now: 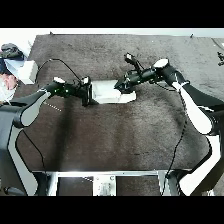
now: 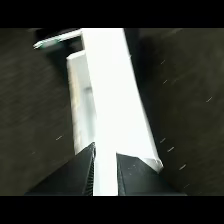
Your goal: Fold the box and place the chain.
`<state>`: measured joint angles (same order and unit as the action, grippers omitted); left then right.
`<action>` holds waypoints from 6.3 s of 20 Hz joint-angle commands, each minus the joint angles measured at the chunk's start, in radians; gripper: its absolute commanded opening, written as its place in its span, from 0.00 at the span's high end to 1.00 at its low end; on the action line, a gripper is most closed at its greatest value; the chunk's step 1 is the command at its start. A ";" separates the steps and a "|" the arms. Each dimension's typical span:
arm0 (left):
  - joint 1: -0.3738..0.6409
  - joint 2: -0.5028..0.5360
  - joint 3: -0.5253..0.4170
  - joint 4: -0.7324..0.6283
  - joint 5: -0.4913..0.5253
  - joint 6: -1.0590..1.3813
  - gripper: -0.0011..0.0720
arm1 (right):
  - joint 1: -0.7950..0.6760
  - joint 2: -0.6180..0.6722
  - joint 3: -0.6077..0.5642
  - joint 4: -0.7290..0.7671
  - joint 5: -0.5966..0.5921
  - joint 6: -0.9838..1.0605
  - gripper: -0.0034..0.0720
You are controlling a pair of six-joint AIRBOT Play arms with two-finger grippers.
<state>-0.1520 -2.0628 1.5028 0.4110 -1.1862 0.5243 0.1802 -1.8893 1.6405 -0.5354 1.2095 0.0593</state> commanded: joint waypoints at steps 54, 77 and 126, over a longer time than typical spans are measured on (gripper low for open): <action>0.000 0.000 0.000 0.000 0.000 0.000 0.41 | 0.098 -0.034 -0.002 -0.437 -0.075 0.019 0.50; 0.000 -0.001 0.000 0.000 0.000 0.000 0.41 | 0.120 -0.050 -0.002 -0.360 -0.133 -0.021 0.18; 0.000 -0.001 0.000 0.000 0.000 0.000 0.41 | -0.064 0.100 -0.253 0.007 -0.141 0.854 0.29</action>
<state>-0.1520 -2.0628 1.5028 0.4110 -1.1866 0.5247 0.1024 -1.7897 1.3720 -0.5137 1.0534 0.8909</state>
